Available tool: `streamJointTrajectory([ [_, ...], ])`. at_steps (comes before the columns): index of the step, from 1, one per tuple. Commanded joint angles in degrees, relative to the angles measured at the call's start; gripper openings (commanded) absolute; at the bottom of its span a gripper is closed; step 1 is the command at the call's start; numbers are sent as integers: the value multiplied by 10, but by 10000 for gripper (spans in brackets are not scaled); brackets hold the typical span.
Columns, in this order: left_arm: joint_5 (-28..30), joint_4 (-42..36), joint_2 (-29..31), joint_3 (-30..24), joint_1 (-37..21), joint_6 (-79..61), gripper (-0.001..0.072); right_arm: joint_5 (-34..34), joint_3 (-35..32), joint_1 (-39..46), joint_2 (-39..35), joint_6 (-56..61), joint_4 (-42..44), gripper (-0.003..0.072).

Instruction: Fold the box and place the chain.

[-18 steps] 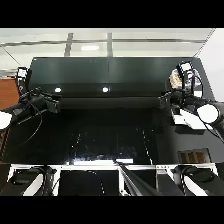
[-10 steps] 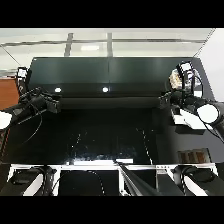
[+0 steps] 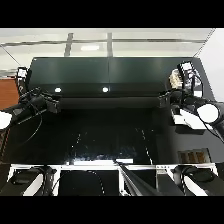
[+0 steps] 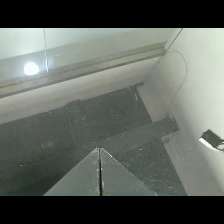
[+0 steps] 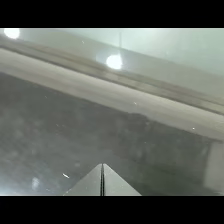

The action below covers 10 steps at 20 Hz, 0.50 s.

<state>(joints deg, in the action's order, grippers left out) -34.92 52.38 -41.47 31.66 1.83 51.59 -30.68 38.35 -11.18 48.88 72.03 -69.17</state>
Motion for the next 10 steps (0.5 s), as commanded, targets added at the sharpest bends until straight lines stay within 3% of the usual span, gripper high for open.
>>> streamJointTrajectory([
  [1,0,0,0,0,0,0,31,9,0,0,0,2,77,14],
  [3,0,-10,0,0,0,0,31,18,0,0,0,1,69,16],
  [4,0,-11,0,0,0,0,31,23,-1,1,1,2,42,137],
  [5,2,-11,0,0,0,0,31,31,-2,1,4,2,16,513],
  [6,8,-10,0,0,0,0,31,35,-2,2,11,12,-11,665],
  [9,37,-10,-7,0,0,0,65,28,-1,69,35,196,-145,665],
  [10,39,-10,-12,0,0,0,363,26,3,115,45,255,-190,665],
])
